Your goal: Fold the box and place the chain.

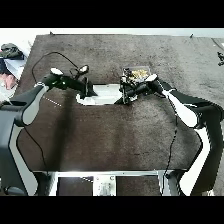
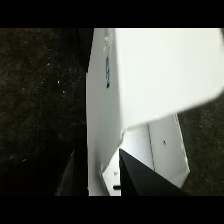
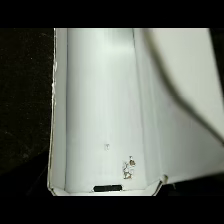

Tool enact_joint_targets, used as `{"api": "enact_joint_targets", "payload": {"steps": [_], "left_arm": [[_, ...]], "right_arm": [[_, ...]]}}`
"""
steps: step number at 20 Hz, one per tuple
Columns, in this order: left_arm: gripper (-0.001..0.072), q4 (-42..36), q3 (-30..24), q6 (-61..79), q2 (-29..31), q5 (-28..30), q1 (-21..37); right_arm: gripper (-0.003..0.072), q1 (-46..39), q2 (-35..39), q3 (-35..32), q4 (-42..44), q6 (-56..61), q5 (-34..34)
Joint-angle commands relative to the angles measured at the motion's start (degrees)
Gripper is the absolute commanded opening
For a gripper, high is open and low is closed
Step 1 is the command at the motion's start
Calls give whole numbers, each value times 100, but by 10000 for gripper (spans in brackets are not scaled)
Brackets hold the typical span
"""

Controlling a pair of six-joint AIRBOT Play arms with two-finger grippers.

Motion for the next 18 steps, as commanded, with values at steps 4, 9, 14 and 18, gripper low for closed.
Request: {"api": "enact_joint_targets", "payload": {"steps": [4,9,14,18], "left_arm": [[313,-254,35,-323,568,-1154,673],[10,-247,28,-391,1071,-1373,706],[5,-264,-883,-284,1797,-245,662],[5,-321,-2006,-61,2273,745,151]], "right_arm": [[535,-2,-2,0,-13,0,28],[535,-2,-2,0,-13,0,28],[535,-4,-2,0,-13,0,28],[535,-2,-2,0,-13,0,31]]}}
